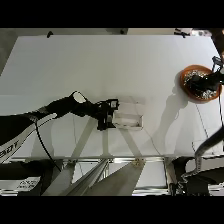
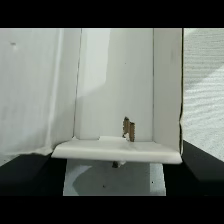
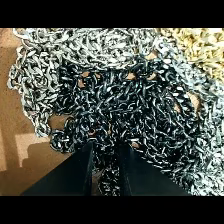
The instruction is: Fold the box and place the chain.
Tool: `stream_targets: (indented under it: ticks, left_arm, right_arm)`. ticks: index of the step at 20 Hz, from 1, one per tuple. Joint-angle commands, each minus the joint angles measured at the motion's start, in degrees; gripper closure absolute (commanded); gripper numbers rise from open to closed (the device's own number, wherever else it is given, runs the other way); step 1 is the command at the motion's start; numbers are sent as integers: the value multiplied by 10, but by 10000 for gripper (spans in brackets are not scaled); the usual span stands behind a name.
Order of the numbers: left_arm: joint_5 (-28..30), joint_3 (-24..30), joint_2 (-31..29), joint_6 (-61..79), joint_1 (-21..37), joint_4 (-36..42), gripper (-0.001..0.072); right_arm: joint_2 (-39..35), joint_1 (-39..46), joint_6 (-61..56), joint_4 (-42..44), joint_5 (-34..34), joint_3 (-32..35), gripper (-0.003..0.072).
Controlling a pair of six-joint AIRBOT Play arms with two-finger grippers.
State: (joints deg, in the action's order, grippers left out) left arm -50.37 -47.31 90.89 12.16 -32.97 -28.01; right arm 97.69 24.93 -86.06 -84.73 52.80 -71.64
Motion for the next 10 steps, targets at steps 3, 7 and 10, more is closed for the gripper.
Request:
stream_targets:
  ticks: [3, 7, 10]
  left_arm:
    - [0, 0, 0, 0, 0, 0, 371]
    - [0, 0, 0, 0, 0, 0, 371]
    - [0, 0, 0, 0, 0, 0, 371]
  right_arm:
    - [-49, 0, 11, -7, 5, 0, 673]
    - [-109, 0, 28, -8, -3, 0, 673]
    - [-154, 0, 46, -6, 5, 0, 673]
